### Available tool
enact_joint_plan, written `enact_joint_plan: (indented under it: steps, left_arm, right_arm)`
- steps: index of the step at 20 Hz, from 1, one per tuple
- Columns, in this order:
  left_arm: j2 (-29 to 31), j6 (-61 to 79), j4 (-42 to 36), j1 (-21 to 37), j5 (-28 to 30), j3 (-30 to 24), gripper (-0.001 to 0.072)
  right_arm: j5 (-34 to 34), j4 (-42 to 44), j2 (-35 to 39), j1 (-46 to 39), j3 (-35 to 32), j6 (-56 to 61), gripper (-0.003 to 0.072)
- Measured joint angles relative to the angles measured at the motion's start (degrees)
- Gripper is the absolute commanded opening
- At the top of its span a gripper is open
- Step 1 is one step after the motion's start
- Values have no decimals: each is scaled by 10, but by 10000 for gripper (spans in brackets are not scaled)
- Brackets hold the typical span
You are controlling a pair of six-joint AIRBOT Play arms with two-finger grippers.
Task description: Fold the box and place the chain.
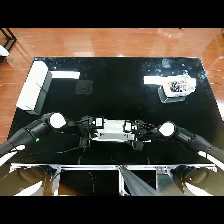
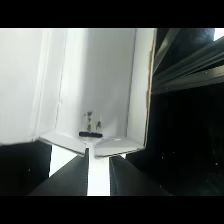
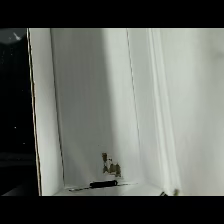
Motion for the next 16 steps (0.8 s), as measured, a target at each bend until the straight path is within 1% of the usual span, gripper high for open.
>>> enact_joint_plan:
  steps: [1,7,16]
  left_arm:
    - [0,0,0,-5,8,0,199]
    - [-1,0,-5,-16,34,0,199]
    - [-22,0,-30,-30,37,0,199]
  right_arm:
    - [0,0,0,0,0,0,529]
    - [0,0,0,0,0,0,529]
    - [0,-1,0,0,0,0,529]
